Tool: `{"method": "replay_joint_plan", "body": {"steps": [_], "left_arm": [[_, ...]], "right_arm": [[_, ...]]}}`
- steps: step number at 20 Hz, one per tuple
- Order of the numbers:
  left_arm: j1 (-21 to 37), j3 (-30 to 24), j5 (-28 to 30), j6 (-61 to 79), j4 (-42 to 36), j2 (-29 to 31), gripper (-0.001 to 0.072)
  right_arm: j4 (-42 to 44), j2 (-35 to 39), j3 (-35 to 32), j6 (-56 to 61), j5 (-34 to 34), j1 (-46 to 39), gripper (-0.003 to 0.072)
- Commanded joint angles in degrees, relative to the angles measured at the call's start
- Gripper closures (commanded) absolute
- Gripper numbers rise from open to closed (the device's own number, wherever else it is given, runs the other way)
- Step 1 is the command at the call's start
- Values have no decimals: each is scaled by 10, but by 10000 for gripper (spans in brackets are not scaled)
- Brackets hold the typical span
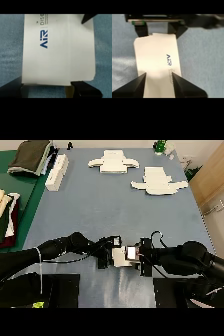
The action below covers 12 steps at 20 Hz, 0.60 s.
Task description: Fold the box.
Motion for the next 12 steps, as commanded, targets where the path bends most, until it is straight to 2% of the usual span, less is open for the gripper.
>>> {"method": "replay_joint_plan", "body": {"steps": [1, 6, 12], "left_arm": [[0, 1, 0, 0, 0, 0, 285], [0, 1, 0, 0, 0, 0, 285], [0, 1, 0, 0, 0, 0, 285]], "right_arm": [[-25, -9, 0, -41, 7, 21, 159], [-61, -41, 0, -51, 47, 21, 159], [-65, 2, 2, -51, 49, 21, 159]]}}
